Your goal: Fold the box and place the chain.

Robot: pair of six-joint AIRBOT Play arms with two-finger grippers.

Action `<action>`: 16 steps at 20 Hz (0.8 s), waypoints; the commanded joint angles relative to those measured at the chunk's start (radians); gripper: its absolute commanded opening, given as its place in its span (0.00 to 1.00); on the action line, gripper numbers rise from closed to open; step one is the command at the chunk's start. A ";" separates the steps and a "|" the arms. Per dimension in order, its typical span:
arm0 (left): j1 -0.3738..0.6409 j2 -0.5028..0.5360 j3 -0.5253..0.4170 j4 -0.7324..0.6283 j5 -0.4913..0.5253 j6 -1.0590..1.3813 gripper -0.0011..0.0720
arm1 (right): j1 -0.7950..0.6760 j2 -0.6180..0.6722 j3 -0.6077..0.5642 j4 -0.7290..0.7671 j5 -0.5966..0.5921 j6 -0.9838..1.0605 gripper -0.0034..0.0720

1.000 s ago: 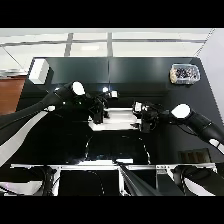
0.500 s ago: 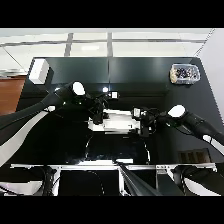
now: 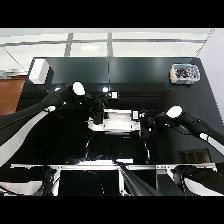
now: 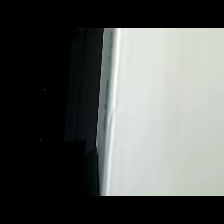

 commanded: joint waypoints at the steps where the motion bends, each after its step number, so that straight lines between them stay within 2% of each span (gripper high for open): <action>1: 0.000 -0.001 0.000 -0.026 0.000 0.002 0.05 | -0.001 -0.018 0.000 -0.003 -0.003 -0.001 0.99; 16: 0.000 -0.002 0.000 -0.034 0.000 0.003 0.05 | 0.002 -0.034 0.001 -0.003 -0.008 -0.001 0.99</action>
